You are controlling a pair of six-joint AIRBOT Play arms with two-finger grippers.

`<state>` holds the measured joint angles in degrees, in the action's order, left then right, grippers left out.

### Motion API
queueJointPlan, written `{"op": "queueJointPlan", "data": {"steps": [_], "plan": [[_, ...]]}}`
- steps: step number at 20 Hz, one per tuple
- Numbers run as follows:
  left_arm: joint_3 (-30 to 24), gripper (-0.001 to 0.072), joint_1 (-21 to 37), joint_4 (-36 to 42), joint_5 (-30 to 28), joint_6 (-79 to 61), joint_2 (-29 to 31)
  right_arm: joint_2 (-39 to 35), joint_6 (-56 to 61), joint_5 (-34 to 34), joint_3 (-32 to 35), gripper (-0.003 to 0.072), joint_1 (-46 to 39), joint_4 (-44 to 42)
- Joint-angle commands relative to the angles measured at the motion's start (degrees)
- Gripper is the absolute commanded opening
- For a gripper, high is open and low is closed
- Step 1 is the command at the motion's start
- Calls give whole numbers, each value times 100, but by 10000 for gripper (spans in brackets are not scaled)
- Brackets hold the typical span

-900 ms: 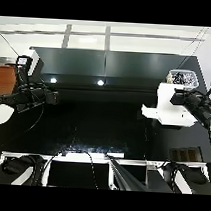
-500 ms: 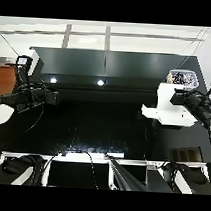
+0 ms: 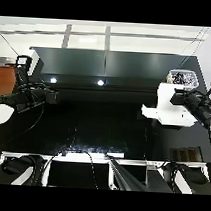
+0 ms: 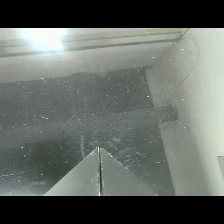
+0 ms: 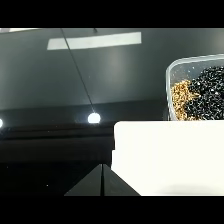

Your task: Fold the box and place the chain.

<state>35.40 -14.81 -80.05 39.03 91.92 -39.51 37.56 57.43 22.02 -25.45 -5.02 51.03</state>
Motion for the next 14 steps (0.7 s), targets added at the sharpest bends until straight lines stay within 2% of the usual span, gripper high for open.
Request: {"op": "queueJointPlan", "data": {"steps": [1,4,5,6,7,8,9,10,11,12,13,14], "plan": [[-2,28,2,114,-109,0,-2,-2,2,2,4,22,2,-4],[-2,28,4,114,-278,0,-2,-2,39,31,2,24,2,-9],[-4,31,4,114,-343,0,-2,-2,184,184,4,218,2,-39],[-4,95,4,109,-402,0,-2,0,195,378,4,599,2,-20],[-4,381,4,105,-503,-2,-2,0,203,603,2,704,0,-2],[-7,708,4,109,-619,7,-9,0,229,855,-7,703,-2,-4],[-4,704,4,118,-627,0,-7,0,444,1220,-74,699,-28,55],[-4,703,4,116,-579,0,-7,9,1178,1646,-236,579,-164,461],[-4,703,4,116,-546,0,-7,17,2039,1939,-422,557,-376,1106],[-4,703,4,116,-514,0,-9,46,2597,2205,-662,561,-704,1880],[-4,703,4,116,-472,0,-9,118,2614,2483,-922,672,-1097,2350],[-7,703,4,129,-391,0,-9,260,2391,2802,-1241,705,-1558,2634]]}}
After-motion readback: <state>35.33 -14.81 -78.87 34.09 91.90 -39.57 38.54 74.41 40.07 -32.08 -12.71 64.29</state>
